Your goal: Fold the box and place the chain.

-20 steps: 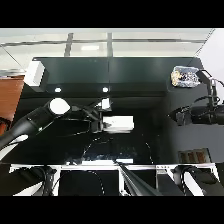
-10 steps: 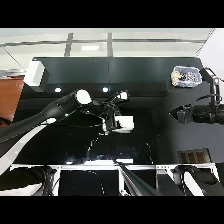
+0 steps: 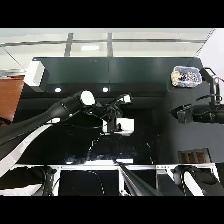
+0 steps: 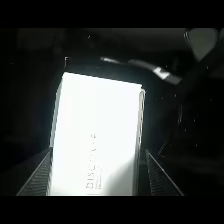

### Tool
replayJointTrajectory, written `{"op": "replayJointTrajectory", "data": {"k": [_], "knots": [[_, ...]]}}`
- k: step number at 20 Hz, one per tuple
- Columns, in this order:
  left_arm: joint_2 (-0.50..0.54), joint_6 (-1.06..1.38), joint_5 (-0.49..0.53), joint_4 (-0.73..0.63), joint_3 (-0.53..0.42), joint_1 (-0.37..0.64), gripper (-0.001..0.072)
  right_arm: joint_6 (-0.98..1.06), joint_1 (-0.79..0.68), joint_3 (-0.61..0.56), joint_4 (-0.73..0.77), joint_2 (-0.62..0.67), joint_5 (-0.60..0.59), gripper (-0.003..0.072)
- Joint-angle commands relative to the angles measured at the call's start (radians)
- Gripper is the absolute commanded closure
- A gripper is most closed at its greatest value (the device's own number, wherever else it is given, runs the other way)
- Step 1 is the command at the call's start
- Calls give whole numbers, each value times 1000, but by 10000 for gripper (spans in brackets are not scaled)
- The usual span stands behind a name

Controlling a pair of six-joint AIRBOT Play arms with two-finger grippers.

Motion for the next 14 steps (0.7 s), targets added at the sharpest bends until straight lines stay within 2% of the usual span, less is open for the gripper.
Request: {"op": "replayJointTrajectory", "data": {"k": [1,5,10,12,13,14], "knots": [[-1,19,12,90,1,-33,-11,-3,0,0,0,1,-9,675],[-1,19,59,187,1,-62,-11,-2,0,0,0,1,-13,675],[-40,39,204,221,0,-92,-11,-2,0,0,0,1,-22,675],[-48,24,232,290,0,-114,-4,-2,0,0,1,1,-27,675],[-41,-8,229,311,0,-123,79,-2,0,0,1,1,-25,675],[-28,-38,207,327,0,-127,286,-1,0,0,1,1,-18,675]]}}
